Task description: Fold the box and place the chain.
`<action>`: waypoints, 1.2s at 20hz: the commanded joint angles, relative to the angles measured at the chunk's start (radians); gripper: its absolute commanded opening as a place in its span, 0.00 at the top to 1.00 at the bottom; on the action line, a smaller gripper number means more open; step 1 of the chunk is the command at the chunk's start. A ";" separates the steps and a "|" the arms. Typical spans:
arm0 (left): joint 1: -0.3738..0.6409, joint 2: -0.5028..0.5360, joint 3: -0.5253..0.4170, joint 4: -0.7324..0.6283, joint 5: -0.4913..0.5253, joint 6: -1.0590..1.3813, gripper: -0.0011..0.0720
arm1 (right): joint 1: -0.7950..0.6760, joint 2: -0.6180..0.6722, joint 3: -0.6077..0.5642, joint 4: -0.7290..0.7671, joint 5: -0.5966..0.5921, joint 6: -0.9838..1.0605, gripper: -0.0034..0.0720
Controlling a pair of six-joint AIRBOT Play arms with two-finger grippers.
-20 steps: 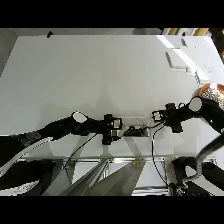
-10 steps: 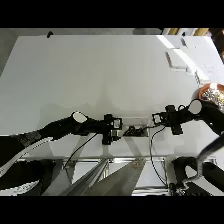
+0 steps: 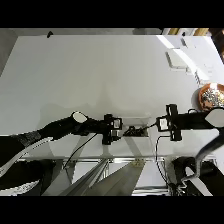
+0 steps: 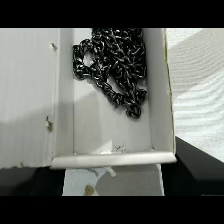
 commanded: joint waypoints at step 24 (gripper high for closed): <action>0.000 0.000 0.000 0.000 0.000 0.000 0.61 | 0.156 -0.026 0.136 0.005 -0.010 0.014 0.64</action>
